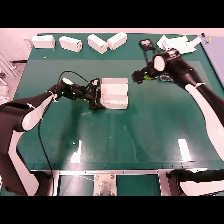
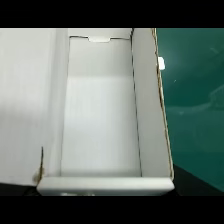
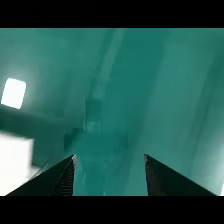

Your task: Fold the box and place the chain.

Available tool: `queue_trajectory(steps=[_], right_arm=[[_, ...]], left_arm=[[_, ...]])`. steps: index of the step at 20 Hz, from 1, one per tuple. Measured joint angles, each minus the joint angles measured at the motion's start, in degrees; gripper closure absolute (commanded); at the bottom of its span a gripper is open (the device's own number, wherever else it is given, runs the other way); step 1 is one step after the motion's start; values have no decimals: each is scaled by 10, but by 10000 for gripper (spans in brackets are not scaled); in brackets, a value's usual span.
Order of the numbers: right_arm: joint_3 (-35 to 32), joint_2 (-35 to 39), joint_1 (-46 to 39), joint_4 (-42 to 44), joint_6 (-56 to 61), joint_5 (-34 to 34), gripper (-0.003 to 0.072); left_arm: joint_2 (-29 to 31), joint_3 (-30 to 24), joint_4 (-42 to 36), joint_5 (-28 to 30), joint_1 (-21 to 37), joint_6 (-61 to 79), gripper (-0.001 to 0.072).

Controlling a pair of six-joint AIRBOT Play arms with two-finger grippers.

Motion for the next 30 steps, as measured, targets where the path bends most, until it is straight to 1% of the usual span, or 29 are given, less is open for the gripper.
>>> queue_trajectory(steps=[1, 2, 3, 4, 5, 7, 10, 13, 17, 21, 25, 27, 29, 30], right_arm=[[0, 1, -20, -4, -6, -17, 174], [1, 2, -42, -6, -9, -36, 213], [1, 2, -66, -7, -12, -55, 286], [1, 1, -91, -7, -14, -70, 297], [1, -2, -115, -3, -19, -85, 295], [2, -11, -163, 22, -43, -108, 254], [10, -37, -227, 95, -103, -128, 255], [34, -73, -269, 147, -149, -135, 255], [96, -139, -289, 180, -184, -134, 255], [161, -200, -294, 207, -206, -113, 255], [186, -236, -291, 236, -229, -101, 257], [190, -250, -287, 242, -241, -95, 273], [192, -261, -287, 244, -250, -94, 362], [193, -264, -286, 244, -254, -95, 423]], left_arm=[[0, 0, 0, 0, 0, 0, 83], [0, 0, 0, 0, 0, 0, 83], [0, 0, 0, 0, 0, 0, 83], [0, 0, 0, 0, 0, 0, 83], [0, 0, 0, 0, 0, 0, 83], [0, 0, 0, 0, 0, 0, 83], [0, 0, 0, 0, 0, 0, 83], [0, 0, 0, 0, 0, 0, 83], [0, 0, 0, 0, 0, 0, 83], [0, 0, 0, 0, 0, 0, 83], [0, 0, 0, 0, 0, 0, 83], [0, 0, 0, 0, 0, 0, 83], [0, 0, 0, 0, 0, 0, 83], [0, 0, 0, 0, 0, 0, 83]])
